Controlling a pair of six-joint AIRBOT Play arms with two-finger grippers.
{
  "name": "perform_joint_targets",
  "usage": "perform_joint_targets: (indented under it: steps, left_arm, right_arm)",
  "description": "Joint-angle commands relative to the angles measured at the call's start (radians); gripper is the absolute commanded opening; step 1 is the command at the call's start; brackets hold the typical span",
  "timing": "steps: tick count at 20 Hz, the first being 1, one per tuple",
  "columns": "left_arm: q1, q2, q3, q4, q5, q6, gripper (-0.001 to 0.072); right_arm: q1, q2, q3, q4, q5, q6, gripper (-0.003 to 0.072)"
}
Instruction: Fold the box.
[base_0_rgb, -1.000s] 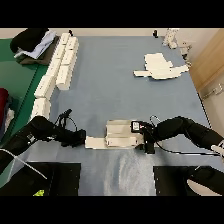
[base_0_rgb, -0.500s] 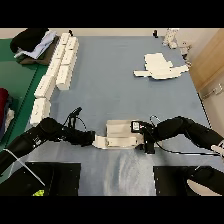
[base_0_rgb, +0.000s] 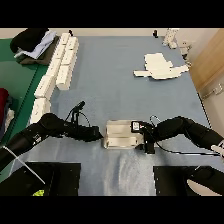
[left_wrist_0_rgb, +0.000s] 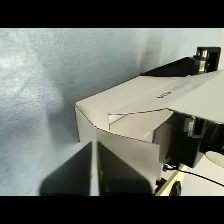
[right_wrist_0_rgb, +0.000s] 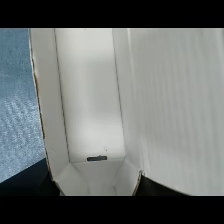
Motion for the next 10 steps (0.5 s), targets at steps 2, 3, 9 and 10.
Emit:
perform_joint_targets:
  steps: [2, 3, 9, 10]
  left_arm:
    - [-0.002, 0.0, 0.007, -0.021, -0.005, 0.0, 0.0406]
    - [-0.002, 0.0, 0.007, -0.021, -0.015, 0.0, 0.0406]
    - [-0.002, -0.003, 0.007, -0.035, -0.002, 0.001, 0.0405]
    - [-0.003, -0.003, 0.007, -0.034, -0.006, 0.0, 0.0404]
  right_arm:
    - [0.001, 0.0, 0.0, 0.0, 0.0, 0.0, 0.0523]
    - [0.001, 0.0, 0.0, 0.0, 0.0, 0.0, 0.0523]
    - [0.001, 0.0, 0.0, 0.0, 0.0, 0.0, 0.0523]
    - [0.001, 0.0, 0.0, 0.0, 0.0, 0.0, 0.0523]
